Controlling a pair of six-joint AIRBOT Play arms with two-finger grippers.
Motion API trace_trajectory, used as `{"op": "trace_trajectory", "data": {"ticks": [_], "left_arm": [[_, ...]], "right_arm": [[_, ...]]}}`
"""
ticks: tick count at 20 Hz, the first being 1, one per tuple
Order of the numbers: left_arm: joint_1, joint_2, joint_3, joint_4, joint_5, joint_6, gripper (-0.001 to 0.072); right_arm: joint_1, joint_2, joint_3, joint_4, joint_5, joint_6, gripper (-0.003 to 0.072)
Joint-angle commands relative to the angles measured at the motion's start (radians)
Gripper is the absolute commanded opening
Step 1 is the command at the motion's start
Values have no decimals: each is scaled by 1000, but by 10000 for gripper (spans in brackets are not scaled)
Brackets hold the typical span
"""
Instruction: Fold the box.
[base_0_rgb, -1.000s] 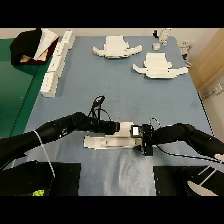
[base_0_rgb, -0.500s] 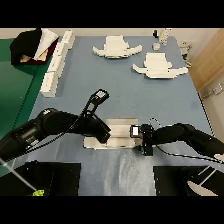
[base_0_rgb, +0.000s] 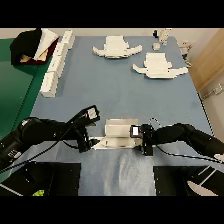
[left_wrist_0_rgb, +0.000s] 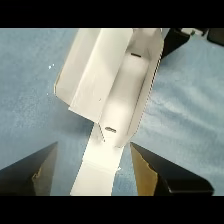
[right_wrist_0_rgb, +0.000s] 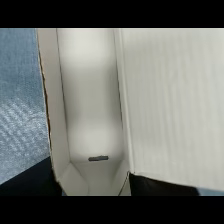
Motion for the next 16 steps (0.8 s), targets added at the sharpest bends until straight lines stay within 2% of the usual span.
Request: {"op": "trace_trajectory", "data": {"ticks": [1, 5, 9, 10, 11, 12, 15, 16], "left_arm": [[46, -20, -88, -81, 19, 235, 683], [9, -97, -131, -89, 81, 319, 682], [-10, -207, -131, -224, 147, 456, 681], [-17, -230, -131, -262, 150, 501, 641], [-24, -247, -131, -282, 153, 533, 538], [-30, -262, -131, -294, 167, 561, 506], [-34, -291, -129, -309, 212, 574, 505], [-34, -294, -129, -308, 223, 575, 388]], "right_arm": [[1, 0, 0, -1, 0, 0, 452], [1, 0, 0, -1, 0, 1, 452], [1, 0, 0, -1, 0, 0, 452], [1, 0, 0, -1, 0, 0, 452], [1, 0, 0, -1, 0, 0, 452], [1, 0, 0, -1, 0, 1, 452], [1, 0, 0, -1, 0, 0, 452], [1, 0, 0, -1, 0, 0, 452]]}}
